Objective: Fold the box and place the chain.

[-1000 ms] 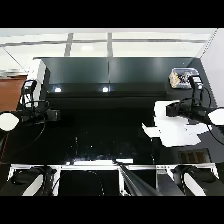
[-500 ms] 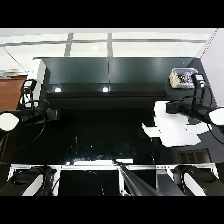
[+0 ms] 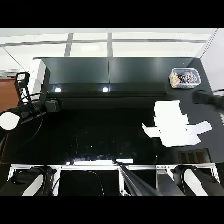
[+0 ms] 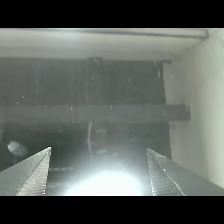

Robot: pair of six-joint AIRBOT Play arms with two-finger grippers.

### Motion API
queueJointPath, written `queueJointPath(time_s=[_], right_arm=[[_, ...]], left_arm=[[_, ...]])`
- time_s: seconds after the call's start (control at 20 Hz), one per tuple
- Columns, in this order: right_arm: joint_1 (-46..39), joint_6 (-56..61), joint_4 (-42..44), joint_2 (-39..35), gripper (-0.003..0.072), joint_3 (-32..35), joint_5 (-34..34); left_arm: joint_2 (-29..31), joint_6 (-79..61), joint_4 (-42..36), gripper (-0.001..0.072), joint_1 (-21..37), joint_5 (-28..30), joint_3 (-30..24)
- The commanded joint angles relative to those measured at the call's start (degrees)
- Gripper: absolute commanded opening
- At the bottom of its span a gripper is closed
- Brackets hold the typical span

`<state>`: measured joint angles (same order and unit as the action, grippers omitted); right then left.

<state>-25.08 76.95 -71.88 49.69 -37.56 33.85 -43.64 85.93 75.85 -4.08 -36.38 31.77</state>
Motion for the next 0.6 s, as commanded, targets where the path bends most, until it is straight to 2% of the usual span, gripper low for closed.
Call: queueJointPath(time_s=[0.0,0.15,0.25,0.3,0.45,0.5,0.55], right_arm=[[-21.4,-0.3,-4.2,8.0,0.0705,-7.5,14.1],[-28.3,-22.2,5.7,18.4,0.0705,-12.9,32.6],[-28.2,-26.7,5.7,24.9,0.0705,-14.0,42.7],[-27.9,-26.7,5.6,27.4,0.0705,-14.0,44.3],[-25.4,-29.9,6.0,29.9,0.0702,-14.1,41.6],[-24.2,-30.6,6.1,29.9,0.0587,-14.7,40.7],[-23.0,-30.8,6.0,29.9,0.0359,-15.7,40.2]], left_arm=[[-0.4,-0.2,0.2,0.0707,0.0,1.3,0.0],[-0.8,-0.2,0.0,0.0707,-0.1,1.2,0.0],[-1.1,-0.2,-0.1,0.0706,-0.1,1.2,0.0],[-1.5,-0.2,-0.3,0.0706,-0.1,1.2,0.0],[-2.3,-0.2,-0.3,0.0706,-0.1,1.2,0.0],[-2.5,-0.2,-0.6,0.0706,-0.1,1.2,0.0],[-2.6,-0.2,-1.1,0.0706,-0.1,1.2,0.0]])
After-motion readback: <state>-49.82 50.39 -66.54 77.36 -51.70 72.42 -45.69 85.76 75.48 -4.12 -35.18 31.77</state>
